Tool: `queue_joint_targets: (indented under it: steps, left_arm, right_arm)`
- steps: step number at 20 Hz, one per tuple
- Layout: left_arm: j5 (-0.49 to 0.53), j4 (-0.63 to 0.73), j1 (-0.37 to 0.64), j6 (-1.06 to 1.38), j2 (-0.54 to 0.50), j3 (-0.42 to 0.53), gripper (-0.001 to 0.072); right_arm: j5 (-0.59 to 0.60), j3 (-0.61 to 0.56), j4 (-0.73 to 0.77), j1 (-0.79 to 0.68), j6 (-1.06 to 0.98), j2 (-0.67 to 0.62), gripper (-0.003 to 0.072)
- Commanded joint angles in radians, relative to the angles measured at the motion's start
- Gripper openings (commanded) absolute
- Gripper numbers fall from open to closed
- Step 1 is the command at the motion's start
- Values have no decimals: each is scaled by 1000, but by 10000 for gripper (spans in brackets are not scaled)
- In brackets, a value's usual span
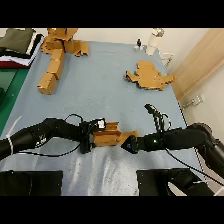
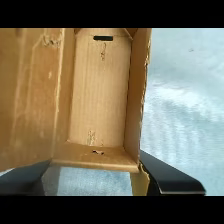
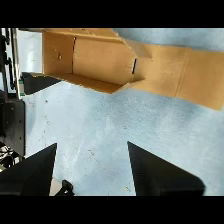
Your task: Fold the box.
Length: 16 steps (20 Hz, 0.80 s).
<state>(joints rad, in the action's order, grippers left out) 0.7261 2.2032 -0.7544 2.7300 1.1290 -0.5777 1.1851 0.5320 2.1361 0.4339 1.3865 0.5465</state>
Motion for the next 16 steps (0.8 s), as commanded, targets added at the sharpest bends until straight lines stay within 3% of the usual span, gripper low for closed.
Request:
queue_joint_targets:
  steps: [1, 5, 7, 13, 16]
  left_arm:
    - [-11, -5, 8, 2, 25, -1, 423]
    - [-11, -5, 7, 45, 26, -1, 423]
    - [-12, -5, 7, 57, 26, -1, 423]
    - [-24, -3, 6, 86, 26, -1, 423]
    - [-23, -3, 6, 86, 27, -1, 423]
  right_arm:
    - [-9, 0, 0, 1, -3, 43, 720]
    - [-8, 0, 1, 1, -29, 85, 717]
    - [-20, 0, 0, 1, -67, 91, 444]
    - [-156, 0, 0, 1, -158, 95, 420]
    - [-166, 0, 2, 1, -158, 108, 420]
